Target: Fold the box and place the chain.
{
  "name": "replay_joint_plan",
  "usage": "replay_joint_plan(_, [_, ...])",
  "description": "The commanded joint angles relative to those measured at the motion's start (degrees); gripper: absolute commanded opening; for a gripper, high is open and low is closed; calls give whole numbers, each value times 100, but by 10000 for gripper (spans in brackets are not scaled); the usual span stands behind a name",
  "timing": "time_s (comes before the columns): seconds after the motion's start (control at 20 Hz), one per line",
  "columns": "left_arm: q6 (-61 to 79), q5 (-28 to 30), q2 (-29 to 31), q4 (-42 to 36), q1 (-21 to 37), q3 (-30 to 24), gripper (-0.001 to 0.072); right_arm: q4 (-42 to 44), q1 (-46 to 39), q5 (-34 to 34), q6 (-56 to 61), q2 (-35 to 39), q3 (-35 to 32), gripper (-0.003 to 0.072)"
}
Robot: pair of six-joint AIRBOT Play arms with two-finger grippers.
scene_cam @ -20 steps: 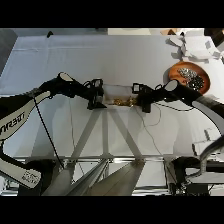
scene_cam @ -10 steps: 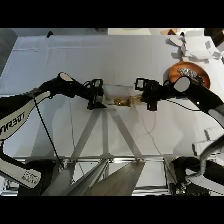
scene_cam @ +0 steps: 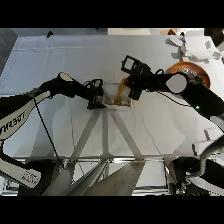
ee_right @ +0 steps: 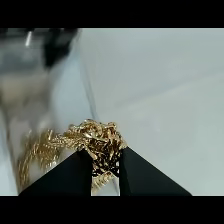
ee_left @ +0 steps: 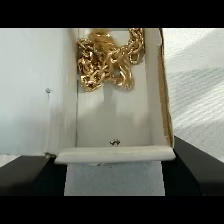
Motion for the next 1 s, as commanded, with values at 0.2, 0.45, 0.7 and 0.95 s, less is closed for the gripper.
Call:
replay_joint_plan(0.2, [2, 2, 0, 0, 0, 0, 213, 0, 258, -420, 1086, -48, 188, 7])
replay_joint_plan(0.45, [2, 0, 0, 0, 0, 0, 213, 0, 258, 599, 1768, -321, 181, 8])
replay_joint_plan(0.7, [2, 2, 0, 0, 0, 0, 213, 0, 304, 1314, 2177, -1137, 181, 9])
replay_joint_plan(0.95, [2, 2, 0, 0, 0, 0, 213, 0, 581, 1106, 2170, -1423, 181, 11])
